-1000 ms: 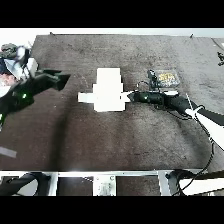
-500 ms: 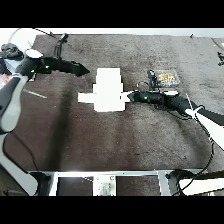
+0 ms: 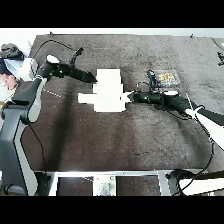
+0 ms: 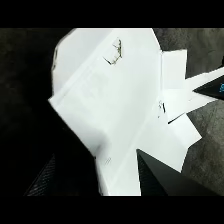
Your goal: Fold the box and place the chain.
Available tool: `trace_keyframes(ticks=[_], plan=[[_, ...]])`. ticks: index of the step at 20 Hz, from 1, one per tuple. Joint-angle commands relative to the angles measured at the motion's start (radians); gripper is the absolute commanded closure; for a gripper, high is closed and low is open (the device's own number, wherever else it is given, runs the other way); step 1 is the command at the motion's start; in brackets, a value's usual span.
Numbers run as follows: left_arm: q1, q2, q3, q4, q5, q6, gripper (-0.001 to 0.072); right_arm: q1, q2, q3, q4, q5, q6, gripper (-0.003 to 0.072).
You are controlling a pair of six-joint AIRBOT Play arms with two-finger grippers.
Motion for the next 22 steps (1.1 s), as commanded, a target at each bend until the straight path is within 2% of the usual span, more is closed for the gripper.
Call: trace_keyframes(ticks=[1,8,9,11,13,17,18,20,22], plan=[[-0.021,-0.033,0.011,-0.036,-0.009,0.013,0.0165,0.0,0.0,0.001,-0.009,0.0,0.0,0.0674],[-0.036,-0.035,0.01,-0.036,-0.09,0.012,0.019,0.0,0.0,0.001,-0.011,-0.009,-0.008,0.0674],[-0.036,-0.035,0.007,-0.033,-0.105,0.012,0.0228,0.0,0.0,0.001,-0.013,-0.011,-0.008,0.0674],[-0.036,-0.037,0.007,-0.023,-0.135,0.023,0.023,0.0,0.0,0.001,-0.012,-0.01,-0.008,0.0674],[-0.036,-0.037,0.007,-0.013,-0.147,0.039,0.0307,0.0,0.0,0.001,-0.012,-0.011,-0.008,0.0674],[-0.047,-0.051,0.007,-0.015,-0.155,0.055,0.0308,0.0,0.0,0.001,-0.013,-0.011,-0.009,0.0674],[-0.05,-0.057,0.008,-0.015,-0.156,0.058,0.037,0.0,0.0,0.001,-0.013,-0.011,-0.02,0.0674],[-0.049,-0.058,0.008,-0.021,-0.143,0.069,0.0426,0.0,0.0,0.001,-0.013,-0.015,-0.022,0.0674],[-0.049,-0.058,0.008,-0.024,-0.14,0.079,0.0428,0.0,0.0,0.001,-0.013,-0.015,-0.022,0.0673]])
